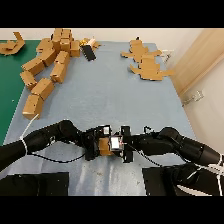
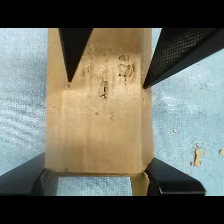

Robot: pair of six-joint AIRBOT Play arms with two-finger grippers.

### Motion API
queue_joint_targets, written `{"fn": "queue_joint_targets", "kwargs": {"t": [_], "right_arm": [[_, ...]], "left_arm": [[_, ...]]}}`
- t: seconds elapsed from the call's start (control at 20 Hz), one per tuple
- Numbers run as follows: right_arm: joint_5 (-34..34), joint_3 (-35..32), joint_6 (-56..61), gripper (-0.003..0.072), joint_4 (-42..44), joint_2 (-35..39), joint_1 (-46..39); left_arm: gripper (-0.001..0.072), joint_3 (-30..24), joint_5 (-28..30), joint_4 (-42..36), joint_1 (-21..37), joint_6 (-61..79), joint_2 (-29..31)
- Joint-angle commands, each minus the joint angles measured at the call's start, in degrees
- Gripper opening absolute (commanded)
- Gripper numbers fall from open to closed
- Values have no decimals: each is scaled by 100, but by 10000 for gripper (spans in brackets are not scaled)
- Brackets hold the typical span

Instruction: Fold the box.

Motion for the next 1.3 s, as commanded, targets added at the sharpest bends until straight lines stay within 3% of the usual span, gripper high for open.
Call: {"fn": "queue_joint_targets", "kwargs": {"t": [0.0,0.6,0.8,1.25], "right_arm": [[83,-31,-120,475,-15,0,20],[227,-31,57,468,-813,-2,378],[352,-31,52,421,-817,11,426],[634,-11,55,408,-1003,92,562]], "left_arm": [[523,-2,2,2,4,0,-2],[523,-2,2,2,4,0,-2],[523,-2,2,2,4,2,-2],[523,-2,0,2,4,2,-2]]}}
